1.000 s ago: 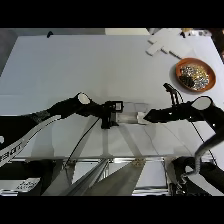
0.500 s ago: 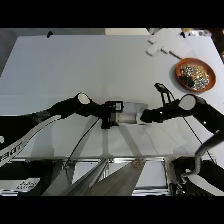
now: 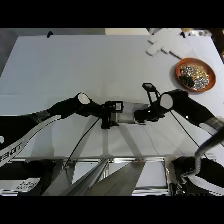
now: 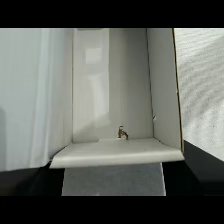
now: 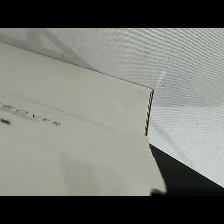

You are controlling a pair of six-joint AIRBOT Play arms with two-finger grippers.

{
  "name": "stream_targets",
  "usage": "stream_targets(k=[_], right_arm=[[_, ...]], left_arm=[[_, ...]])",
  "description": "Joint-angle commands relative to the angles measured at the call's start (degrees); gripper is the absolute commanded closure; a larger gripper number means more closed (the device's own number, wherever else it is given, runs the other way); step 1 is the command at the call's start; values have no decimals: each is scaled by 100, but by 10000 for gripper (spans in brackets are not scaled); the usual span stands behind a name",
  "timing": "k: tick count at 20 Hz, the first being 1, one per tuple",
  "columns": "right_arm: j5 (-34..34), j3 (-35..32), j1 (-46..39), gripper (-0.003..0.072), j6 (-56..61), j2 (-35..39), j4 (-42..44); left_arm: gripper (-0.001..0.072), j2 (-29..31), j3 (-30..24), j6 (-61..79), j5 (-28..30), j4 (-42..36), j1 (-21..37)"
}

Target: Fold the box and place the chain.

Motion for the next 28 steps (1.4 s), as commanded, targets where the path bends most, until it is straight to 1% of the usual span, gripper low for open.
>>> stream_targets(k=[1,2,3,5,6,9,12,14,15,17,20,24,25,26,27,28], right_arm=[[61,195,299,284,662,-273,-417],[66,195,308,300,837,-295,-544],[72,195,310,331,1073,-295,-739],[133,195,310,331,1829,-295,-1228],[144,195,310,331,2009,-295,-1368],[-76,195,310,331,2017,-297,-1366],[-109,195,310,331,1971,-369,-1353],[-109,195,326,358,1969,-466,-1305],[-109,195,376,379,1967,-507,-1307],[-133,195,503,458,1967,-595,-1311],[-131,192,581,668,1971,-656,-1327],[-109,192,584,666,1838,-658,-1335],[-114,195,584,604,1825,-658,-1335],[-122,192,584,473,1825,-658,-1338],[-136,192,584,415,1825,-658,-1340],[-157,192,584,415,1825,-662,-1342]], left_arm=[[455,2,-4,0,0,0,0],[455,2,-4,0,0,0,0],[455,2,-4,0,-2,0,0],[455,2,-4,0,0,0,0],[455,2,-4,0,0,0,0],[455,2,-4,0,0,0,0],[455,2,-4,0,2,0,0],[455,2,-4,0,0,0,0],[455,2,-4,0,0,0,0],[455,2,-4,0,0,0,0],[455,2,-4,0,0,0,0],[455,2,-4,0,0,0,0],[455,2,-4,0,0,0,0],[455,2,-4,0,0,0,0],[455,2,-4,0,0,0,0],[455,2,-4,0,-2,0,0]])
